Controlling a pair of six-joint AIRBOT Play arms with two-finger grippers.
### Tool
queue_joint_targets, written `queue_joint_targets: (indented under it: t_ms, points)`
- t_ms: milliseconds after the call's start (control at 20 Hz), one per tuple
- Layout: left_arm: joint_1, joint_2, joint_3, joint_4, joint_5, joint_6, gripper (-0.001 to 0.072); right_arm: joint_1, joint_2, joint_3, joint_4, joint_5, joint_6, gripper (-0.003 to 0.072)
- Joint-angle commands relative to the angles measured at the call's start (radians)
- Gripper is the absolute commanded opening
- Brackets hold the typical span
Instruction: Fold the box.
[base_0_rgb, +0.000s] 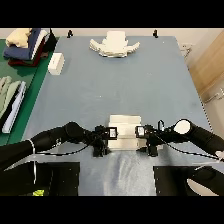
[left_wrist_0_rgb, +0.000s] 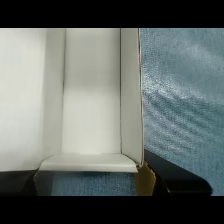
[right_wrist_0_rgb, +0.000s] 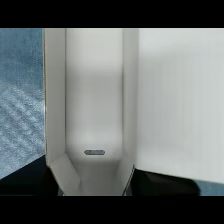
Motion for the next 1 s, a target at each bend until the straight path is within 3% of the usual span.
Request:
queue_joint_targets:
  t_ms: [0,150,250,350,400,450,950]
  points:
    - [0.000,0.000,0.000,-0.004,0.000,0.002,0.0676,0.001,0.000,0.000,0.002,0.000,0.000,0.0510]
    - [0.000,0.000,0.000,-0.004,0.011,0.002,0.0674,0.001,0.000,0.000,0.002,0.000,0.000,0.0509]
    - [0.000,0.000,0.000,-0.004,0.011,0.002,0.0567,0.001,0.000,0.000,0.002,0.000,0.000,0.0510]
    - [0.000,0.000,0.000,-0.004,0.014,0.002,0.0561,0.001,0.000,0.000,0.002,0.000,0.000,0.0509]
    - [0.000,0.000,0.000,-0.003,0.018,0.002,0.0430,0.001,0.000,0.000,0.002,0.000,0.000,0.0510]
    - [0.000,0.000,0.000,-0.003,0.018,0.002,0.0383,0.001,0.000,0.000,0.002,0.000,0.000,0.0510]
    - [0.000,0.000,0.000,-0.004,0.018,0.002,0.0382,0.001,0.000,0.000,0.002,0.000,0.000,0.0510]
